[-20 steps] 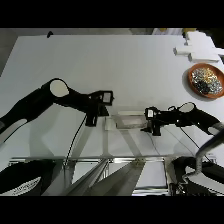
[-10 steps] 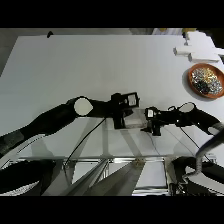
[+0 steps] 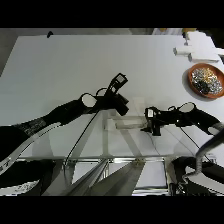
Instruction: Fold the box and place the chain.
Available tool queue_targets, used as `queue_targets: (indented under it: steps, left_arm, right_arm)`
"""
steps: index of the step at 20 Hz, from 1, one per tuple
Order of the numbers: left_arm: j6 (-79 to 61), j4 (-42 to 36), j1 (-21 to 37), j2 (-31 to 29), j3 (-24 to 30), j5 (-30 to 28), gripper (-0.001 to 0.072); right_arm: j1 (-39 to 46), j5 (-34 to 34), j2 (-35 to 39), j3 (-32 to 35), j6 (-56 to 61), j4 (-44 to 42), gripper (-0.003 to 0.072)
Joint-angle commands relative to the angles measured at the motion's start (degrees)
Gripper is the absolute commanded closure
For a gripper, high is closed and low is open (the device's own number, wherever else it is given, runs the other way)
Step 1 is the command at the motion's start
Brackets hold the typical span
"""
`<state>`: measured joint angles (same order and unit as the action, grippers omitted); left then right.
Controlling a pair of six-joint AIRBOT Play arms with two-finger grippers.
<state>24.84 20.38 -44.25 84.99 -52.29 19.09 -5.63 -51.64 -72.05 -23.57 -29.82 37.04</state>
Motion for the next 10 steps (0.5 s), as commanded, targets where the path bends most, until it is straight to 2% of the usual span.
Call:
queue_targets:
  steps: [1, 4, 7, 10]
  left_arm:
    - [0.66, 0.63, 0.31, -1.64, -0.04, 0.63, 0.0704]
    - [1.49, 12.81, 1.01, -8.90, -0.04, 2.49, 0.0704]
    - [7.74, 27.26, 2.97, -16.06, -0.04, 14.51, 0.0707]
    - [19.21, 46.62, 3.08, -17.25, -0.04, 27.71, 0.0707]
  right_arm:
    - [-0.02, -0.02, -0.04, 0.02, -0.07, 0.04, 0.0369]
    - [-0.02, -0.02, -0.04, 0.02, -0.07, 0.04, 0.0369]
    - [-0.02, -0.02, -0.04, 0.02, -0.07, 0.02, 0.0369]
    - [-0.02, -0.02, -0.04, 0.02, -0.07, 0.02, 0.0369]
